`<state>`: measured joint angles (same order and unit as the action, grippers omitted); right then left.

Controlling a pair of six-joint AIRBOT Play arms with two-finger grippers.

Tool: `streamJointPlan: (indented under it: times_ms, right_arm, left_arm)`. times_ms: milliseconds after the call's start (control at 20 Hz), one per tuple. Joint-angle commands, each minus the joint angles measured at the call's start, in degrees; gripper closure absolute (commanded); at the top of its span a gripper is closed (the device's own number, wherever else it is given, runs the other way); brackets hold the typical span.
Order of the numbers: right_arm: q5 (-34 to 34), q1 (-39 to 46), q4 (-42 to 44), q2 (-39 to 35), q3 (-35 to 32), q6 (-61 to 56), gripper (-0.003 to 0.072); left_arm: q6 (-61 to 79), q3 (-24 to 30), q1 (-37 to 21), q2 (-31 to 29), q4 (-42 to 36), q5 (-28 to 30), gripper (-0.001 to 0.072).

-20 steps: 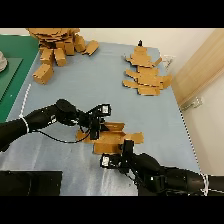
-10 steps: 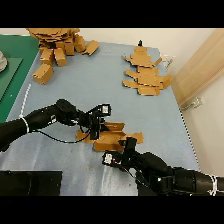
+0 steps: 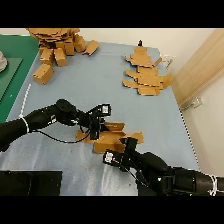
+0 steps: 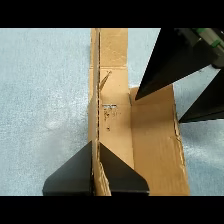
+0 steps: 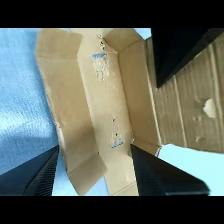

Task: Fold the box.

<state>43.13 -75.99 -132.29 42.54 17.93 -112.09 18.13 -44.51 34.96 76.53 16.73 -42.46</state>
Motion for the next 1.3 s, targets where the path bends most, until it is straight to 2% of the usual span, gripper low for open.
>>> streamJointPlan:
  times_ms: [0,250,500,700,800,900,1000,1150,1250]
  right_arm:
    - [-0.7,3.4,0.7,-0.3,0.2,-3.1,-0.0030]
    - [-0.2,6.7,2.1,-0.8,0.1,-0.7,-0.0028]
    - [-0.7,7.9,-1.2,-0.8,0.1,0.8,-0.0028]
    - [-9.3,14.3,2.7,-2.0,0.0,9.2,-0.0028]
    - [-13.2,19.4,9.4,-2.6,0.0,17.6,-0.0029]
    - [-16.8,24.4,19.9,-2.7,0.0,29.9,-0.0029]
    - [-16.8,29.3,32.8,-2.7,0.0,42.9,-0.0029]
    - [-16.9,35.7,45.0,-2.6,0.0,56.2,-0.0029]
    - [-16.8,39.7,55.5,-2.5,0.0,69.0,-0.0029]
  left_arm:
    - [0.0,0.0,0.0,0.0,0.0,0.0,0.0697]
    - [0.0,0.0,0.1,0.0,0.0,0.0,0.0697]
    - [0.0,0.0,0.1,0.0,0.0,0.0,0.0697]
    - [0.0,0.0,0.1,0.0,0.0,0.0,0.0697]
    - [0.0,0.0,0.1,0.0,0.0,0.0,0.0697]
    - [0.0,0.0,0.1,0.0,0.0,0.0,0.0697]
    - [0.0,0.0,0.0,0.0,0.0,0.0,0.0697]
    - [0.0,0.0,0.1,0.0,0.0,0.0,0.0697]
    - [0.0,0.0,0.0,0.0,0.0,0.0,0.0697]
